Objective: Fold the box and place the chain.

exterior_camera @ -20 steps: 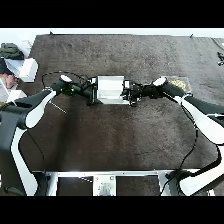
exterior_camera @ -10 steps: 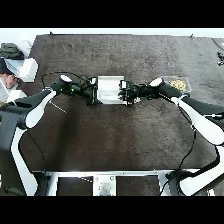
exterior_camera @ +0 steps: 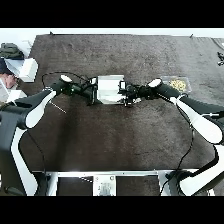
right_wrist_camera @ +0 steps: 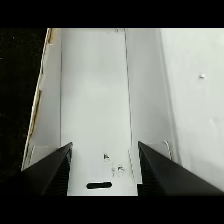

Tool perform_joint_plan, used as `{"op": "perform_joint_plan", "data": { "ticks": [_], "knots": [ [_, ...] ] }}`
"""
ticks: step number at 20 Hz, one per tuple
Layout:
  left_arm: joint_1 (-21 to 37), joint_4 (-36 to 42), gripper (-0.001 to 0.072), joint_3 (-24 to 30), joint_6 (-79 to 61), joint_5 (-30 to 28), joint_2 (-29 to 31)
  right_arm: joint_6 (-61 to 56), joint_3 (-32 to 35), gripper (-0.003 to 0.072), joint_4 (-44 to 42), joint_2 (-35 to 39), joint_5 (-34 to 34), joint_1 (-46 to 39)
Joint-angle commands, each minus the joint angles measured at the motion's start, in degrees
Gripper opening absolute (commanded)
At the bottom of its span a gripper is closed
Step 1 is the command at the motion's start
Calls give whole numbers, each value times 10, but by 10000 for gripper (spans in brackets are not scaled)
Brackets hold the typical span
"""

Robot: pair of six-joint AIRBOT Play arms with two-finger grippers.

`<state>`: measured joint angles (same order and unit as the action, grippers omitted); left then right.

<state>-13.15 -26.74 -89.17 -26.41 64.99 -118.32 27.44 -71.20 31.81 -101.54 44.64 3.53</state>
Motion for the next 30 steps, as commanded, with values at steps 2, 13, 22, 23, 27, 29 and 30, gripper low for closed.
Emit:
{"op": "perform_joint_plan", "data": {
  "ticks": [2,13,22,23,27,29,30],
  "knots": [
    [0,0,333,0,0,0,0,0,-1,492,1,0,-6,-2],
    [0,0,333,0,0,0,0,-216,-1,59,190,49,1,-23],
    [0,0,333,0,0,0,0,-515,-1,60,219,155,42,-127],
    [0,0,333,0,0,0,0,-571,-1,58,220,157,45,-140],
    [0,0,333,0,0,0,0,-696,1,-17,217,126,86,-189],
    [0,0,333,0,0,0,0,-695,1,-16,185,95,104,-193],
    [0,0,333,0,0,0,0,-686,1,-17,158,75,115,-192]
  ]
}}
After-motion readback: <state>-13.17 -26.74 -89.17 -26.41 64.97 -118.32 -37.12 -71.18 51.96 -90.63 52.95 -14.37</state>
